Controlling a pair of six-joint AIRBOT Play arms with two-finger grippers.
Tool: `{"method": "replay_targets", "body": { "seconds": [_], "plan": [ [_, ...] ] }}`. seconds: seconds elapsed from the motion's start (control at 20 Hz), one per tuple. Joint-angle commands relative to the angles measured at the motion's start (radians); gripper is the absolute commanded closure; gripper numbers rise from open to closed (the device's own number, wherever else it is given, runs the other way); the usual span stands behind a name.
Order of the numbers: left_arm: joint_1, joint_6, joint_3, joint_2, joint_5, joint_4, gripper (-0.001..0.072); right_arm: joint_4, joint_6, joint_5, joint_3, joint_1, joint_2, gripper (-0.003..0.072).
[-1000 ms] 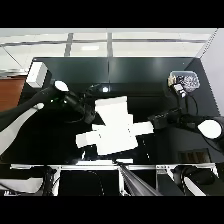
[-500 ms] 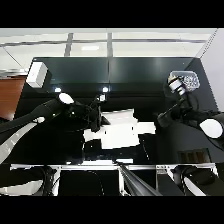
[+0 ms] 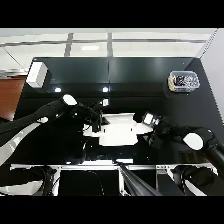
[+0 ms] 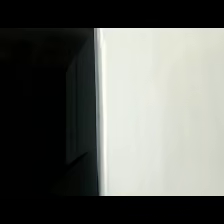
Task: Fold the box and place the chain.
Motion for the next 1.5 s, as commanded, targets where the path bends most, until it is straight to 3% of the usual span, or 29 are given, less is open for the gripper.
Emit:
{"method": "replay_targets", "body": {
  "seconds": [0.0,0.3,0.6,0.95,1.15,1.3,1.45],
  "plan": [
    [-0.018,0.004,0.005,-0.001,0.008,0.058,0.0682,0.025,-0.185,-0.040,-0.056,0.064,0.000,-0.0023],
    [-0.018,0.004,0.005,-0.001,0.010,0.058,0.0682,0.185,-0.380,-0.064,-0.075,0.112,-0.066,-0.0023],
    [-0.018,0.003,0.004,-0.001,0.006,0.056,0.0682,0.319,-0.394,-0.200,-0.071,0.164,-0.158,-0.0023],
    [-0.018,0.003,0.004,-0.001,0.006,0.056,0.0682,0.307,-0.410,-0.182,0.053,0.099,-0.157,-0.0023],
    [-0.018,0.003,0.004,-0.001,0.008,0.056,0.0682,0.478,-0.570,-0.184,0.055,0.000,-0.202,-0.0024],
    [-0.019,0.003,0.004,-0.001,0.007,0.056,0.0682,0.504,-0.607,-0.173,0.056,-0.053,-0.220,-0.0023],
    [-0.019,0.003,0.004,-0.001,0.008,0.055,0.0682,0.590,-0.713,-0.055,0.058,-0.073,-0.253,-0.0023]
  ]
}}
